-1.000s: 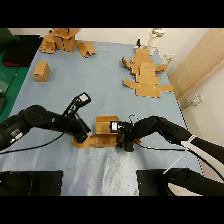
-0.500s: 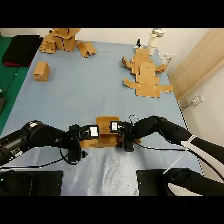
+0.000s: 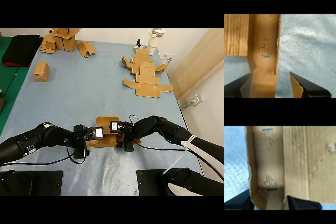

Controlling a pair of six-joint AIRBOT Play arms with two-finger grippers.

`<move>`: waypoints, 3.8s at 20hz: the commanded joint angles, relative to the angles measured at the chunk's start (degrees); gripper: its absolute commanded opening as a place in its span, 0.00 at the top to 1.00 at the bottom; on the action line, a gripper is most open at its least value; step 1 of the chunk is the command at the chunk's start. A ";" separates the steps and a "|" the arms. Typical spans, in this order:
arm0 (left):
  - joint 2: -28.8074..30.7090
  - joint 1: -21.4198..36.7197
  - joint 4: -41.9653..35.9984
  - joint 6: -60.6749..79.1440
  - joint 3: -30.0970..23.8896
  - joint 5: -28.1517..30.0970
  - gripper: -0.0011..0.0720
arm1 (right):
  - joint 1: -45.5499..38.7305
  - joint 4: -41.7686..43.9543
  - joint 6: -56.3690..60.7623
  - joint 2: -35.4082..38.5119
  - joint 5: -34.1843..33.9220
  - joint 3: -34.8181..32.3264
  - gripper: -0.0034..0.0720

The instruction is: Fold the box.

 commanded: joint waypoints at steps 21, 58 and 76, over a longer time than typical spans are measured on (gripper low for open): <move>-2.36 -0.13 -5.38 4.79 0.09 7.54 0.78 | 0.00 0.00 0.02 0.00 0.00 0.04 0.28; -3.98 5.95 -10.93 12.66 -0.04 -4.04 0.97 | 0.00 0.00 0.02 0.00 0.00 0.04 0.28; -5.95 6.27 -22.12 21.49 0.09 1.95 0.60 | 0.00 0.00 0.02 0.02 0.00 0.04 0.28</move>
